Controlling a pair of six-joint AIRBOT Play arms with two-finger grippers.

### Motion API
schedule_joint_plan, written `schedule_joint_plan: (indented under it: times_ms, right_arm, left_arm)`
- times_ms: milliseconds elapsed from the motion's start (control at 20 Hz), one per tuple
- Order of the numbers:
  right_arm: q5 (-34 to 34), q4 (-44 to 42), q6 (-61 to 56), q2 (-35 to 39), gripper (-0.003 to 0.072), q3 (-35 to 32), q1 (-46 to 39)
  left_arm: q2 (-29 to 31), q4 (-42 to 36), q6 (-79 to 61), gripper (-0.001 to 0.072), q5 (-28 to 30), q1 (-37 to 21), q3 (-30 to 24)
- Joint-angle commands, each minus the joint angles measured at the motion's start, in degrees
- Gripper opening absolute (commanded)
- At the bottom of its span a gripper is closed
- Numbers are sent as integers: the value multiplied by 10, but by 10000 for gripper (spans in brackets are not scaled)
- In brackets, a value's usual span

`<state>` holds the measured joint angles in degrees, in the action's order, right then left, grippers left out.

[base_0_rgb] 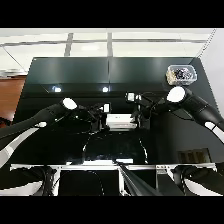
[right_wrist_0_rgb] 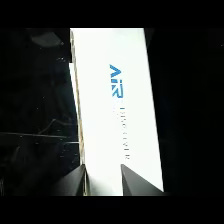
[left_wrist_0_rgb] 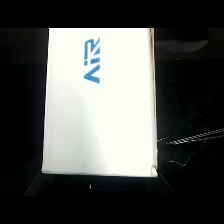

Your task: Fold the box and place the chain.

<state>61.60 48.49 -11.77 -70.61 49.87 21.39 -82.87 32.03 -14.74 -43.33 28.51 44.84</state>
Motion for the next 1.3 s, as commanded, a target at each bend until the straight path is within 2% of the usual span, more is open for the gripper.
schedule_joint_plan:
  times_ms: [0, 900, 1100, 1200, 1250]
  right_arm:
    - [-4, 2, 0, -3, 321, 0, 7]
    - [5, 27, -44, -2, 319, 0, 7]
    - [9, 24, -129, 36, 318, 2, -10]
    - [24, 23, -207, 70, 318, 2, -28]
    - [42, 20, -260, 83, 285, 2, -38]
  left_arm:
    - [0, 0, -1, 372, 0, 0, 0]
    - [0, 0, -1, 372, 0, 0, 0]
    - [0, 0, -1, 372, 1, 0, 0]
    - [0, 0, -1, 372, 1, 0, 0]
    - [0, 0, -1, 372, 1, 0, 0]
